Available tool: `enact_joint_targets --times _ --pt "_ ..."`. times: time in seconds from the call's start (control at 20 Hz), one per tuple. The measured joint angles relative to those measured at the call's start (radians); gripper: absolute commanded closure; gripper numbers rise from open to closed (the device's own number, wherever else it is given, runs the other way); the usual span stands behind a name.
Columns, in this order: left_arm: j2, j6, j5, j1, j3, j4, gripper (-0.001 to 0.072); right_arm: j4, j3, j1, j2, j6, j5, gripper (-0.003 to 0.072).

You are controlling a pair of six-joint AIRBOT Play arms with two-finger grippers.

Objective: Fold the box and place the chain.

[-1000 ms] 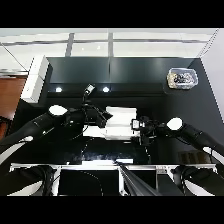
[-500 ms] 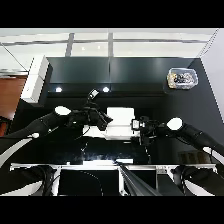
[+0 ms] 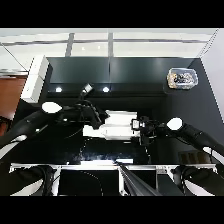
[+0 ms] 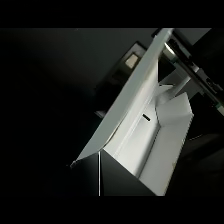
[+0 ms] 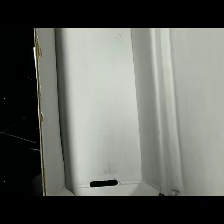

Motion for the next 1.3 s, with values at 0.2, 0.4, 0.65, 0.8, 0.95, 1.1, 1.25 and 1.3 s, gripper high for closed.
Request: enact_joint_targets --times 0.2,0.4,0.65,0.8,0.95,1.1,1.25,1.3 --pt "0.136 -0.115 -0.082 0.072 -0.010 0.200 0.0054 0.000 0.000 0.000 0.000 0.000 0.000 0.0247" --pt "0.160 -0.115 -0.110 0.053 -0.058 0.375 0.0001 0.000 0.000 0.000 0.000 0.000 0.000 0.0247" --pt "0.111 0.028 -0.019 -0.035 -0.090 0.528 0.0005 -0.001 0.000 0.000 0.000 0.000 0.000 0.0248" --pt "0.076 0.061 0.053 -0.089 -0.095 0.563 0.0007 -0.002 0.000 0.000 0.000 0.000 0.000 0.0247" --pt "0.046 0.076 0.109 -0.140 -0.097 0.571 0.0007 -0.002 0.000 0.000 0.000 0.000 0.001 0.0247" --pt "0.023 0.082 0.139 -0.182 -0.097 0.573 0.0011 -0.002 0.000 0.000 0.000 0.000 0.002 0.0247" --pt "0.014 0.084 0.170 -0.203 -0.095 0.566 0.0247 -0.003 0.000 0.000 0.000 0.000 0.002 0.0247" --pt "0.012 0.086 0.175 -0.206 -0.094 0.563 0.0335 -0.003 0.000 0.000 0.000 -0.001 0.002 0.0247"
